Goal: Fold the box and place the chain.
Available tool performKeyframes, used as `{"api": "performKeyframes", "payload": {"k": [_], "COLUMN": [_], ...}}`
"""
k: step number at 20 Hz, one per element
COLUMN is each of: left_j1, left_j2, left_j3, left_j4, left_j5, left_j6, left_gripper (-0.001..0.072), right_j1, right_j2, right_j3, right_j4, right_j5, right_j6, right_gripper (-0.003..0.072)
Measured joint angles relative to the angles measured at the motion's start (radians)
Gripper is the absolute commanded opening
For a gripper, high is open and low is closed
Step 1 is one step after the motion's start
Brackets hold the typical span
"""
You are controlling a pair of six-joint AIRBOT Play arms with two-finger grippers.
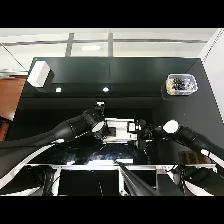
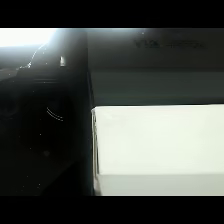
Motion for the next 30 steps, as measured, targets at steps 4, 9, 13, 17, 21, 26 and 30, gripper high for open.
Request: {"api": "performKeyframes", "payload": {"k": [4,9,13,17,21,26,30], "left_j1": [0.0,0.0,0.003,0.025,0.036,0.039,0.039], "left_j2": [0.0,0.0,0.017,0.035,0.041,0.043,0.043], "left_j3": [0.0,0.0,0.0,-0.004,-0.017,-0.056,-0.069], "left_j4": [-0.002,-0.004,0.01,0.042,0.061,0.055,0.038], "left_j5": [0.002,0.014,-0.019,-0.056,-0.072,-0.054,-0.043], "left_j6": [0.003,0.004,0.004,0.005,0.008,0.005,0.008], "left_gripper": [0.0029,0.0028,0.0031,0.0031,0.0031,0.0031,0.0032], "right_j1": [0.0,0.0,-0.001,-0.001,-0.001,-0.001,0.002], "right_j2": [0.0,0.0,0.005,0.019,0.025,0.026,0.026], "right_j3": [0.0,0.0,0.005,0.036,0.059,0.066,0.067], "right_j4": [0.0,-0.003,-0.027,-0.117,-0.159,-0.17,-0.14], "right_j5": [0.0,0.001,0.006,0.047,0.083,0.096,0.098], "right_j6": [0.0,0.0,0.041,0.112,0.146,0.159,0.16], "right_gripper": [0.042,0.072,0.072,0.072,0.072,0.0686,0.0549]}}
